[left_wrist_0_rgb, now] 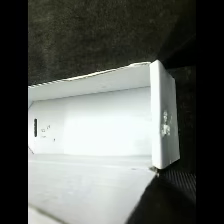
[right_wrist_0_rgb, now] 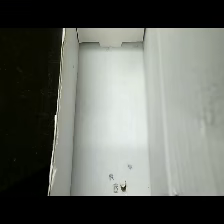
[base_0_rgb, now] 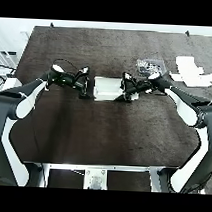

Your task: Fold the box and place the chain.

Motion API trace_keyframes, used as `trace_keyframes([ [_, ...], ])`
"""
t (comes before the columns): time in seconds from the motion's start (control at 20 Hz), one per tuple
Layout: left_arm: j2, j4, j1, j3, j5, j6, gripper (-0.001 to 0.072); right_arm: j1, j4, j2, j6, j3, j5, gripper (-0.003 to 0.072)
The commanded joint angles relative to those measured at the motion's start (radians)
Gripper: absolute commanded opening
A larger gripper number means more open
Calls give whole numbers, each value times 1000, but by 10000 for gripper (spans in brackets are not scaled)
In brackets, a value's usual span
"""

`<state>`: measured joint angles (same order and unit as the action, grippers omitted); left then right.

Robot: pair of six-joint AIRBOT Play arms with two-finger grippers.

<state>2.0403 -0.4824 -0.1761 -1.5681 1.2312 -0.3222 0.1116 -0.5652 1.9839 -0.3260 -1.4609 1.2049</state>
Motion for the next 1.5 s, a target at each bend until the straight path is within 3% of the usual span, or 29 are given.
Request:
trace_keyframes([
  [0.0,17,2,-14,-3,-6,-20,717,0,0,0,0,0,0,575],
  [0.8,26,19,-41,-2,-89,-53,716,0,0,0,0,0,0,575],
  [1.3,39,34,-41,-3,-90,-54,705,0,0,0,0,0,0,575],
  [1.45,39,34,-41,-3,-86,-54,524,0,0,0,0,0,0,575],
])
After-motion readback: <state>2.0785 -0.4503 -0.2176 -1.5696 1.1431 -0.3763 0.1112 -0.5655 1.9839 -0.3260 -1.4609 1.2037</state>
